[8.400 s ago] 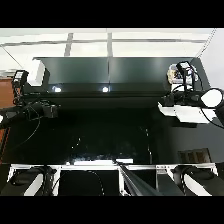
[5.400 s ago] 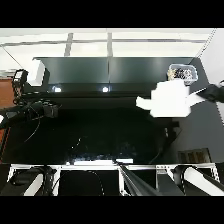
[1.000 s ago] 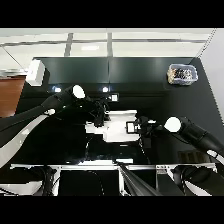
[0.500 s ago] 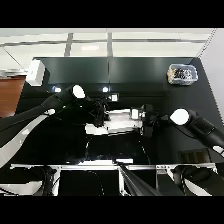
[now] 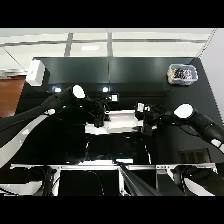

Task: Fold the box and place the chain.

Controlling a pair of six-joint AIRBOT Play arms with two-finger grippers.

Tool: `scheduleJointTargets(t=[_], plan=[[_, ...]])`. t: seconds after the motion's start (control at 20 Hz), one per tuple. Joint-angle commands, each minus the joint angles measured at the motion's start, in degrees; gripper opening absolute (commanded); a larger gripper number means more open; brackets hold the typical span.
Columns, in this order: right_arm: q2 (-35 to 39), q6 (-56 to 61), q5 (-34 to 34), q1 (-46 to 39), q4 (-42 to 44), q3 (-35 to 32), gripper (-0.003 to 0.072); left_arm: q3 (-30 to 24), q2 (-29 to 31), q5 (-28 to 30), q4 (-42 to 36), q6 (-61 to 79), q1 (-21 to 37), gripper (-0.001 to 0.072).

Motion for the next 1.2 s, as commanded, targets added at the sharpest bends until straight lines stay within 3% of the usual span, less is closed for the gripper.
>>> scheduleJointTargets(t=[0.0,0.5,1.15], plan=[[-1.97,-4.7,1.2,0.98,3.93,-2.01,0.0713,0.02,-0.02,-1.07,0.02,-0.33,-0.13,0.0024],[-4.83,-15.96,-0.17,1.09,8.61,-3.67,0.0714,0.07,-0.07,-0.52,4.26,-4.57,-2.47,0.0024],[-8.15,-9.57,-1.16,1.51,-0.39,-3.63,0.0713,0.07,-0.07,-0.52,4.26,-4.52,-2.47,0.0024]])
